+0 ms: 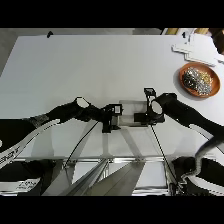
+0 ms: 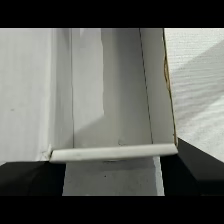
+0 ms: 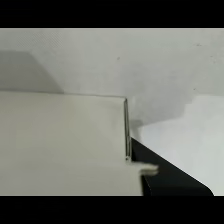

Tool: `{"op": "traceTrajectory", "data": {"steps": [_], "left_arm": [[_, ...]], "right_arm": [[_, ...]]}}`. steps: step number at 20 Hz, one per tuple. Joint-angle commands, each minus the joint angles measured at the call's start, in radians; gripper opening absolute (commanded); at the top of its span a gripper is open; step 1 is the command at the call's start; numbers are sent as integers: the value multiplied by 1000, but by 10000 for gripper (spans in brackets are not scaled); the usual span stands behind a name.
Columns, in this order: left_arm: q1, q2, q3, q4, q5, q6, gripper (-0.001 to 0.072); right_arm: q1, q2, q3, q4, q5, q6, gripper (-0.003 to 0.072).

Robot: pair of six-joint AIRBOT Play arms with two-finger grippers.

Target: Fold the box and place the chain.

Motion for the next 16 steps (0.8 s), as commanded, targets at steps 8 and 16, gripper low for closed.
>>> {"op": "traceTrajectory", "data": {"steps": [8, 16], "left_arm": [[0, 0, 1, 0, 0, -1, 311], [0, 0, 1, 0, 0, -1, 311]], "right_arm": [[-116, 368, 200, -96, 196, -440, 384], [-719, 46, 661, -85, 167, -652, 302]]}}
